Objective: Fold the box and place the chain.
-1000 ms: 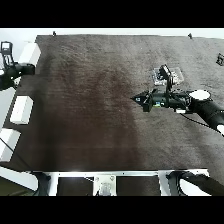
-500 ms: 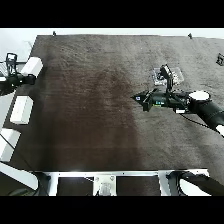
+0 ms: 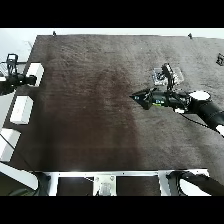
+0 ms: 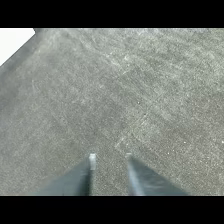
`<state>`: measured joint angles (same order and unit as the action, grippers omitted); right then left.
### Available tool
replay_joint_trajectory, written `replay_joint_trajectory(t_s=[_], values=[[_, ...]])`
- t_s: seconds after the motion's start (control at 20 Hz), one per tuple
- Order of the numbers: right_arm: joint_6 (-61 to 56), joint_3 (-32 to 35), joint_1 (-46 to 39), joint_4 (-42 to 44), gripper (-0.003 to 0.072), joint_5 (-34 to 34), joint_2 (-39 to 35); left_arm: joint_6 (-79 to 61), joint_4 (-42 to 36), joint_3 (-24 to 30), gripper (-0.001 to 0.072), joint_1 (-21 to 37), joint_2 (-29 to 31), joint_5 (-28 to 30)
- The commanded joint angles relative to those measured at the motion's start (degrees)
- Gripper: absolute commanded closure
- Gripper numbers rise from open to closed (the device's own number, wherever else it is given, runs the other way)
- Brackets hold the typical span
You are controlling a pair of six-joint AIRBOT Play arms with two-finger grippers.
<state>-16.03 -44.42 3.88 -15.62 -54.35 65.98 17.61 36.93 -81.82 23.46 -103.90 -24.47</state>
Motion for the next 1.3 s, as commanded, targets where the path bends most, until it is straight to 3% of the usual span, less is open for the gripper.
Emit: replay_joint_trajectory(t_s=[0.0,0.1,0.15,0.2,0.25,0.3,0.35,0.45,0.5,0.8,0.9,1.0,1.15,1.25], values=[[-0.02,0.02,-0.02,0.44,0.0281,-0.02,0.02,0.42,3.26,-0.04,-0.0011,1.11,3.85,-1.53],[-0.02,0.02,-0.02,0.46,0.0185,0.37,0.02,0.44,3.3,-0.02,-0.0011,3.02,7.67,-4.17],[-0.04,0.0,-0.02,0.46,0.0183,0.55,0.02,0.68,3.37,-0.02,-0.0011,4.13,10.03,-6.6],[-0.04,0.0,-0.02,0.68,0.0218,0.85,-0.04,1.09,3.41,-0.02,-0.0011,4.87,12.39,-8.66],[-0.02,0.0,-0.02,1.46,0.0414,1.05,-0.11,1.73,3.37,-0.02,0.008,5.35,14.95,-11.26],[0.0,0.0,-0.02,2.43,0.0644,2.01,-0.28,1.68,3.41,-0.02,0.0421,5.38,17.84,-14.12],[-0.02,0.0,0.2,3.34,0.067,4.11,-0.46,1.11,2.29,-0.02,0.0688,5.35,20.55,-18.16],[-0.02,0.0,1.42,4.17,0.0671,10.95,-0.57,0.81,-3.08,0.04,0.0693,4.15,24.55,-24.11],[-0.04,0.0,2.25,4.98,0.0673,14.38,-0.81,1.81,-3.67,0.46,0.0694,2.93,26.38,-24.06],[-0.17,0.02,7.54,5.77,0.0673,29.4,-14.4,1.88,-6.47,11.8,0.0694,-8.76,44.35,-11.65],[-1.88,0.81,7.58,5.51,0.0673,32.54,-20.92,1.55,-6.47,18.49,0.0694,-13.81,51.04,-8.2],[-1.99,4.15,7.58,5.33,0.0674,36.17,-27.56,0.74,-6.4,26.97,0.0694,-19.93,57.13,-1.05],[-1.99,13.64,7.58,5.33,0.0674,41.9,-38.86,0.37,-6.4,40.15,0.0694,-29.55,65.24,12.24],[-1.97,20.96,7.54,5.33,0.0674,44.89,-46.53,0.44,-6.43,47.36,0.0694,-33.86,69.0,15.89]])
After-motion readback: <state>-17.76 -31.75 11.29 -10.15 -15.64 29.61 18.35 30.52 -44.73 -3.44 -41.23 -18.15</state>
